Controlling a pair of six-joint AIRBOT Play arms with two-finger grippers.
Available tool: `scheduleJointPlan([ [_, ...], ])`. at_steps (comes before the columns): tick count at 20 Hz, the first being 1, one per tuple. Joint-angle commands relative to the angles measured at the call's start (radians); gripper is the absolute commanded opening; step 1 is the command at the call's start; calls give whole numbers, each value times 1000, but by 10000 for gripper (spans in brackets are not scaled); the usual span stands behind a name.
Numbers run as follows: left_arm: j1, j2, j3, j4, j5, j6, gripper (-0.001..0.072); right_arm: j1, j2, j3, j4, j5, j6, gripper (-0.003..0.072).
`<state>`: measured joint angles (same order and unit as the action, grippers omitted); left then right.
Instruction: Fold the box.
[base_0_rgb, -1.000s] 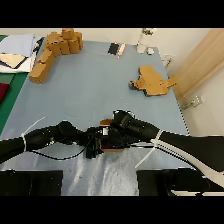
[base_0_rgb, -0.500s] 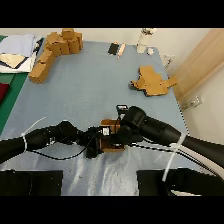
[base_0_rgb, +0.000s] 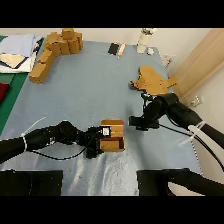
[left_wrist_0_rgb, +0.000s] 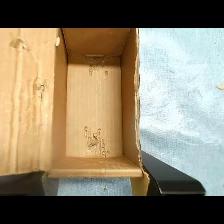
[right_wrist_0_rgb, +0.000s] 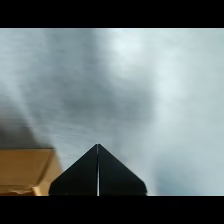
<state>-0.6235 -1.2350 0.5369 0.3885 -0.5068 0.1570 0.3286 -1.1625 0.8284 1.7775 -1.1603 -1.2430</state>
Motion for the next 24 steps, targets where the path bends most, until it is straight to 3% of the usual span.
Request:
scheduleJointPlan([
  [1,0,0,0,0,0,0,455,-254,-220,-4,853,48,-888,1],
  [3,0,0,0,0,0,0,455,-233,-292,31,1038,-135,-1117,1],
  [9,0,0,0,0,1,0,455,-50,-143,-78,962,-122,-1262,2],
  [11,0,0,0,0,1,0,455,13,-34,-151,912,-22,-1271,2],
  [20,0,0,0,0,0,0,455,391,367,-354,377,581,-1234,3],
  [24,0,0,0,0,0,0,456,461,414,-362,209,620,-1236,4],
])
